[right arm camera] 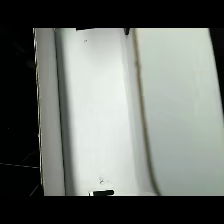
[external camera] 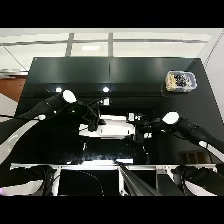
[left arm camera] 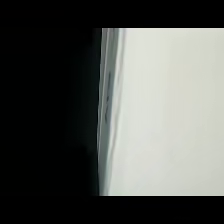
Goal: Fold the box and place the chain.
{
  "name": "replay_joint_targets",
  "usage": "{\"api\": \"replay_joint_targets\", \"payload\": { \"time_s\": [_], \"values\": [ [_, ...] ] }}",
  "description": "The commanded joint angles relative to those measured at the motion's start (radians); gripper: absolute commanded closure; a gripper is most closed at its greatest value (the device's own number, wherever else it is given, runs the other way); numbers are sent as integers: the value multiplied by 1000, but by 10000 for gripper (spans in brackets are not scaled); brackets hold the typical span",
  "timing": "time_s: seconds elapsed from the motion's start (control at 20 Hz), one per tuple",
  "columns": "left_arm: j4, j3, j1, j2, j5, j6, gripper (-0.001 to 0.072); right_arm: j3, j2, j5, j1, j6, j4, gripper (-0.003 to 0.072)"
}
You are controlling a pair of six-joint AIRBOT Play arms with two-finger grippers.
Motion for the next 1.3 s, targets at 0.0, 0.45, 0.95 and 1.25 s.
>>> {"api": "replay_joint_targets", "payload": {
  "time_s": [0.0, 0.45, 0.95, 1.25],
  "values": [
    [2, 1, 0, 1, 4, -2, 678, -5, -7, -24, 0, -13, -4, -10],
    [2, 0, 0, 0, 4, -2, 678, -5, -50, -31, 0, -36, -4, -10],
    [2, 0, 0, 0, 4, -2, 678, -5, -50, -32, 0, -37, -4, -10],
    [2, 0, 0, 0, 4, -2, 678, -5, -50, -32, 1, -37, -4, -10]
  ]
}}
